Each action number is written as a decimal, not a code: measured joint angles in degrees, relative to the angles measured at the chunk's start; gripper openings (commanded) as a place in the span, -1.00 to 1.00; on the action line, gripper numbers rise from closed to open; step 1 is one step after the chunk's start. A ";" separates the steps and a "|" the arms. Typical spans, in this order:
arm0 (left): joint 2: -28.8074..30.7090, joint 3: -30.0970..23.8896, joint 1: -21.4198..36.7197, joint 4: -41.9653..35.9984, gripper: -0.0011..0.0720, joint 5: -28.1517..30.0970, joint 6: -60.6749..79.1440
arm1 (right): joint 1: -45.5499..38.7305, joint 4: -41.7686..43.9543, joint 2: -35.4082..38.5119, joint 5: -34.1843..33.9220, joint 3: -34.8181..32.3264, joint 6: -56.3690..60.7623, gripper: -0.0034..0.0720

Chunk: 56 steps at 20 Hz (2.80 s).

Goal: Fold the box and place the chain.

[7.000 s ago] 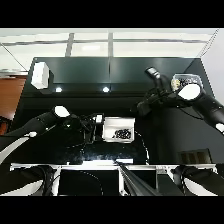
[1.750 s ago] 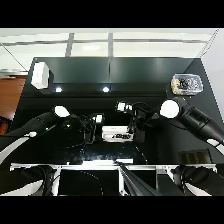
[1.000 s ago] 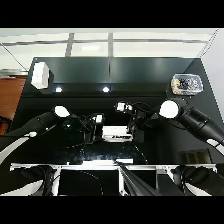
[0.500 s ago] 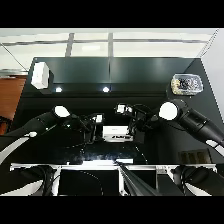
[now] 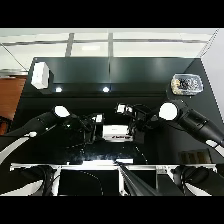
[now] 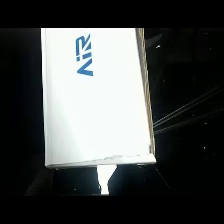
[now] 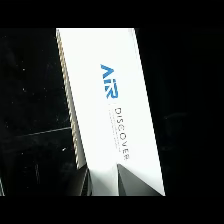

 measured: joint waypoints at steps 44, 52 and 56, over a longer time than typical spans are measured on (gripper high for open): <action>0.00 0.00 0.00 0.09 0.13 -0.07 0.02 | 0.00 1.14 -0.02 2.08 0.37 8.57 -0.35; 0.00 0.00 0.00 0.04 0.13 -0.04 0.02 | 0.00 1.22 -0.13 0.74 -1.44 8.70 -0.35; 0.00 0.00 0.00 0.02 0.13 -0.04 -0.11 | -0.04 2.78 0.04 1.31 -0.90 10.64 -0.38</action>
